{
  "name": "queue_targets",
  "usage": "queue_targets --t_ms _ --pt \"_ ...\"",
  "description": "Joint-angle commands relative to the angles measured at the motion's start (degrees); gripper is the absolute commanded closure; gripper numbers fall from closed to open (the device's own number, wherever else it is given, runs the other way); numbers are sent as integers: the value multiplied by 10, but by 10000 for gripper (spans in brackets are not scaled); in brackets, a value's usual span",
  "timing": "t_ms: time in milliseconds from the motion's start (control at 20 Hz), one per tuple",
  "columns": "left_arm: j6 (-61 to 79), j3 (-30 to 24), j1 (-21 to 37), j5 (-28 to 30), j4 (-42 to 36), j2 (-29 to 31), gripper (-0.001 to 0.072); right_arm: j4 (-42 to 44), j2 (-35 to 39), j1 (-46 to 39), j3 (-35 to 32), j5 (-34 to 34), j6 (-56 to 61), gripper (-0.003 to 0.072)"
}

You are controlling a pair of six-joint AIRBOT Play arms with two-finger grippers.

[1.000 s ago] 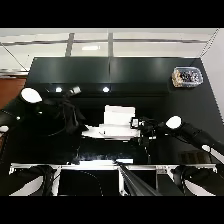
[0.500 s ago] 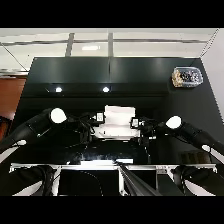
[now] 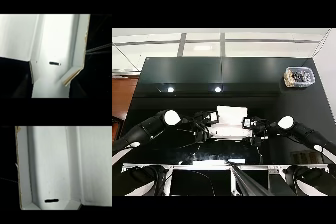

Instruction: Fold the box and place the chain.

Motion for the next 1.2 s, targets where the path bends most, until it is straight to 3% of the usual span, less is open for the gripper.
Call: queue_targets --t_ms 0,250,350,500,600,1000,1050,1150 --pt "0 0 -9 7 -5 -2 313 0 0 0 0 0 0 260" --pt "0 0 -39 42 -5 -7 383 0 0 0 0 0 0 260" --pt "-3 0 -47 50 -15 -7 491 0 0 0 0 0 0 260" --pt "-4 0 -46 52 -60 -7 492 0 0 0 0 0 0 260" --pt "-4 0 -46 51 -93 -12 491 0 0 0 0 0 0 260" --pt "-3 0 -46 50 -90 -42 487 0 0 0 0 0 0 260" --pt "-3 0 -46 50 -90 -42 454 0 0 0 0 0 0 260" --pt "-3 0 -47 50 -90 -42 314 0 0 0 0 0 0 260"
